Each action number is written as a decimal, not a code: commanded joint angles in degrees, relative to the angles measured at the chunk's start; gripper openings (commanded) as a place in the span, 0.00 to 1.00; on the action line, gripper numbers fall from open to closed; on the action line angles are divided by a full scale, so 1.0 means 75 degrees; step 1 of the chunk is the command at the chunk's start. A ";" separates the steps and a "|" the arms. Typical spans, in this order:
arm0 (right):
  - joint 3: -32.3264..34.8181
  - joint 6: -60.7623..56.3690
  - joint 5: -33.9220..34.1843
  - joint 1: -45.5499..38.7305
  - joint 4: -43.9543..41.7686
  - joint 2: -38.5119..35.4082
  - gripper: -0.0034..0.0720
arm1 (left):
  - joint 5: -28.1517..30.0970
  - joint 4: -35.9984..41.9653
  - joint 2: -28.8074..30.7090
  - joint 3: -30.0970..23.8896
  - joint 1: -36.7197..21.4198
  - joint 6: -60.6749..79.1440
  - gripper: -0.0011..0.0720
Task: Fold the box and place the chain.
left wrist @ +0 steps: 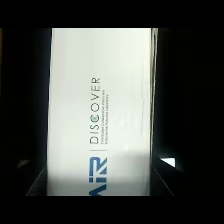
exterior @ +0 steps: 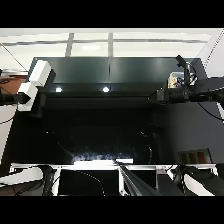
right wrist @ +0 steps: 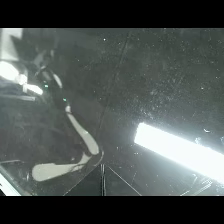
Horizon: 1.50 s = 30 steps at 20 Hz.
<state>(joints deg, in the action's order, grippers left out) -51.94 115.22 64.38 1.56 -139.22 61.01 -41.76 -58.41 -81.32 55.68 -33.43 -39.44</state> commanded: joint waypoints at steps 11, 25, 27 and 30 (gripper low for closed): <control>-0.0178 -0.0041 0.0586 -0.0373 0.0122 -0.0029 0.07 | -0.1839 -0.0662 0.0950 0.1647 0.0373 -0.1545 1.00; 0.3270 -0.2247 -0.2189 -0.1749 0.5027 -0.3608 0.07 | -0.1556 0.0664 0.6936 -0.3791 0.2148 -0.1801 0.05; 0.3255 -0.2247 -0.2238 -0.1749 0.5027 -0.3608 0.07 | -0.1189 0.0650 0.7571 -0.4188 0.2151 -0.1798 0.05; 0.3255 -0.2256 -0.2235 -0.1749 0.5021 -0.3608 0.07 | -0.1003 0.0656 0.8003 -0.4202 0.2151 -0.1801 0.05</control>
